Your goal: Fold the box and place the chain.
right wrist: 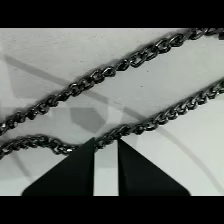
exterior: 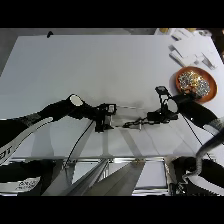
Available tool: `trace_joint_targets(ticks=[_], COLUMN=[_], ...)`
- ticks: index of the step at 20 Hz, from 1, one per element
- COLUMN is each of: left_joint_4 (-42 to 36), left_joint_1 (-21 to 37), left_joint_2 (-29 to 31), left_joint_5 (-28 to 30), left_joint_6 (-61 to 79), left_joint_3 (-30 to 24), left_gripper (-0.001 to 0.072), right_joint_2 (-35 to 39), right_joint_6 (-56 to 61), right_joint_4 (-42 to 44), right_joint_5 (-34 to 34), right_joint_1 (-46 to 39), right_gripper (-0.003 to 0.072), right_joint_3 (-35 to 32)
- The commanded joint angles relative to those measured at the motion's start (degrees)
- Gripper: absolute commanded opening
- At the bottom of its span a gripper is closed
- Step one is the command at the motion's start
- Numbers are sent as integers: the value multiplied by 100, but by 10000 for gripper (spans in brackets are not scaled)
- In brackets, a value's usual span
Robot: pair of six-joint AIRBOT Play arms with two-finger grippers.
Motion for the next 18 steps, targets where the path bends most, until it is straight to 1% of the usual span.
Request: trace_joint_targets(ticks=[1, 2, 3, 6, 9, 13, 15, 16, 17, 18], left_joint_4=[0, 0, 0, 0, 0, 0, 0, 0, 0, 0], left_joint_1=[0, 0, 0, 0, 0, 0, 0, 0, 0, 0], left_joint_2=[4, 2, 4, 2, 4, 4, 4, 4, 4, 4], left_joint_5=[0, 0, 0, 0, 0, 0, 0, 0, 0, 0], left_joint_6=[2, 2, 2, 2, 2, 2, 2, 2, 0, 2], left_joint_3=[0, 0, 0, 0, 0, 0, 0, 0, 0, 0], left_gripper=[150, 150, 150, 150, 150, 150, 150, 150, 150, 150], right_joint_2=[-35, -35, -35, 57, 629, 1467, 1615, 1593, 1547, 1467], right_joint_6=[61, 61, 55, -79, -72, -26, -24, 11, 216, 420], right_joint_4=[37, 55, 59, -59, -267, -271, -319, -400, -492, -584], right_joint_5=[138, 190, 249, 398, 413, 520, 647, 662, 651, 647], right_joint_1=[0, 0, 7, 140, 328, 332, 332, 332, 330, 330], right_gripper=[58, 26, 17, 16, 16, 16, 20, 120, 245, 250], right_joint_3=[-20, -20, -20, -20, -17, -17, -22, -42, -74, -129])
